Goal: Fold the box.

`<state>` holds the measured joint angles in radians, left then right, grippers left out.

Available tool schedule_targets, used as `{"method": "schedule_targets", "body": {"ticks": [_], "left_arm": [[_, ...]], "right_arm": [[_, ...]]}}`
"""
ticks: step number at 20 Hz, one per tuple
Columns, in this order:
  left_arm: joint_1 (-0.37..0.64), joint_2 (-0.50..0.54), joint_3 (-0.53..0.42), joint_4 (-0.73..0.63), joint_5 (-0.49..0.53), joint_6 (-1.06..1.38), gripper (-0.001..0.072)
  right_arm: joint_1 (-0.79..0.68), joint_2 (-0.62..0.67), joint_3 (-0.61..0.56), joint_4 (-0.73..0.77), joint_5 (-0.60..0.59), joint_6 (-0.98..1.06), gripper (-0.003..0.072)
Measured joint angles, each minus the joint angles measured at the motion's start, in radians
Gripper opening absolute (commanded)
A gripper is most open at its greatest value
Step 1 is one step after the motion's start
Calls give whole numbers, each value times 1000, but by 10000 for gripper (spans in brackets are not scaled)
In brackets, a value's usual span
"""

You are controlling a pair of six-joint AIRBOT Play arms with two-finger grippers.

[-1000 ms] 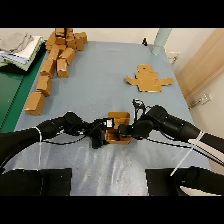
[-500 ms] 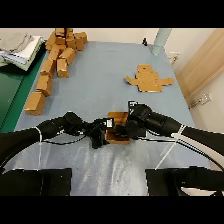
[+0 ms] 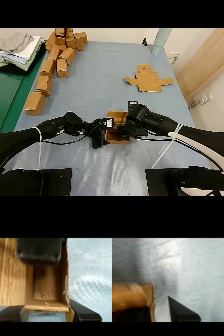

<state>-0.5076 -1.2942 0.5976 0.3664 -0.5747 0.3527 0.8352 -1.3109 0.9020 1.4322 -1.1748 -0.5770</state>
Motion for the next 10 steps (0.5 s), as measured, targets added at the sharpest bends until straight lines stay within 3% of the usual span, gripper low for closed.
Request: {"method": "schedule_targets", "body": {"ticks": [10], "left_arm": [[0,0,0,0,0,2,489]], "right_arm": [[2,61,26,43,-11,-27,406]]}}
